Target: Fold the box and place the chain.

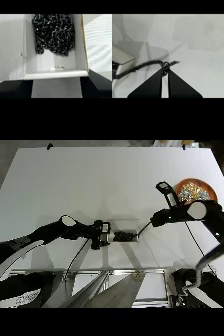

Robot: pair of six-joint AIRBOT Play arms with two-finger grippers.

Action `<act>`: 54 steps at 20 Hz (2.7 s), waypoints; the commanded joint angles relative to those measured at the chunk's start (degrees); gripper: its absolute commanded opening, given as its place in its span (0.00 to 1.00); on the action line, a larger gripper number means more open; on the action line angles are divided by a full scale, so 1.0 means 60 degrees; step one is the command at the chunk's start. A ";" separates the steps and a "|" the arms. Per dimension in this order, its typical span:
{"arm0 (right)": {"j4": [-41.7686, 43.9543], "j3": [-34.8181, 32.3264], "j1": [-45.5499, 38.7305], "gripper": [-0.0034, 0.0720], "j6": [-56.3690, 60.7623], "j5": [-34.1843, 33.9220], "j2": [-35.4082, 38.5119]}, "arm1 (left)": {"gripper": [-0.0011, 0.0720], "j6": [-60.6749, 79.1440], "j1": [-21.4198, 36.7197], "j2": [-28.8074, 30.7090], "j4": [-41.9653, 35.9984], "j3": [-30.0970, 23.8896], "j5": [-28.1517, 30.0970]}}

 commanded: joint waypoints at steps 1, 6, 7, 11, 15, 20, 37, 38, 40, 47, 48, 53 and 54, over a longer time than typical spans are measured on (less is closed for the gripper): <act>0.0641 0.0007 0.0000 0.07 -0.0025 0.0670 0.1417 | 0.46 0.0004 0.0000 -0.0004 0.0000 0.0004 0.0004; 0.2692 0.0004 0.0000 0.07 -0.0699 0.0980 0.2761 | 0.46 0.0004 0.0000 -0.0004 0.0000 0.0004 0.0004; 0.3694 0.0004 0.0000 0.07 -0.1228 0.0987 0.2922 | 0.46 0.0004 0.0000 -0.0004 0.0000 0.0004 0.0004; 0.7490 0.0007 0.0000 0.07 -0.3574 0.1126 0.3060 | 0.46 0.0004 0.0000 -0.0004 0.0000 0.0004 0.0004; 0.8561 0.0004 0.0000 0.07 -0.4062 0.1341 0.3060 | 0.46 0.0004 0.0000 -0.0004 0.0000 0.0004 0.0004; 0.9202 0.0004 0.0000 0.07 -0.4845 0.1694 0.3056 | 0.46 0.0004 0.0000 -0.0004 0.0000 0.0004 0.0004; 0.6054 -0.0018 0.1636 0.07 -0.5533 0.1082 -0.1402 | 0.46 0.0000 0.0000 -0.0004 0.0000 0.0004 0.0004; 0.5741 -0.0018 0.1636 0.08 -0.5238 0.0820 -0.1402 | 0.46 0.0000 0.0000 -0.0004 0.0000 0.0004 0.0000; 0.5246 -0.0018 0.1636 0.24 -0.4703 0.0594 -0.1402 | 0.46 0.0000 0.0000 -0.0004 0.0000 0.0004 0.0000; 0.4561 0.2382 0.1632 0.20 -0.4707 0.2197 -0.1410 | 0.46 0.0004 0.0000 -0.0004 0.0000 0.0004 0.0000; 0.4397 0.2816 0.1563 0.07 -0.4717 0.1891 -0.1475 | 0.46 0.0004 0.0000 -0.0004 0.0000 0.0004 0.0004; 0.3362 0.3231 0.1071 0.07 -0.4721 0.1260 -0.2852 | 0.46 0.0004 0.0000 -0.0004 0.0000 0.0004 0.0004; 0.2940 0.3224 0.1071 0.07 -0.4710 0.1555 -0.3213 | 0.46 0.0000 0.0000 -0.0004 0.0000 0.0004 0.0000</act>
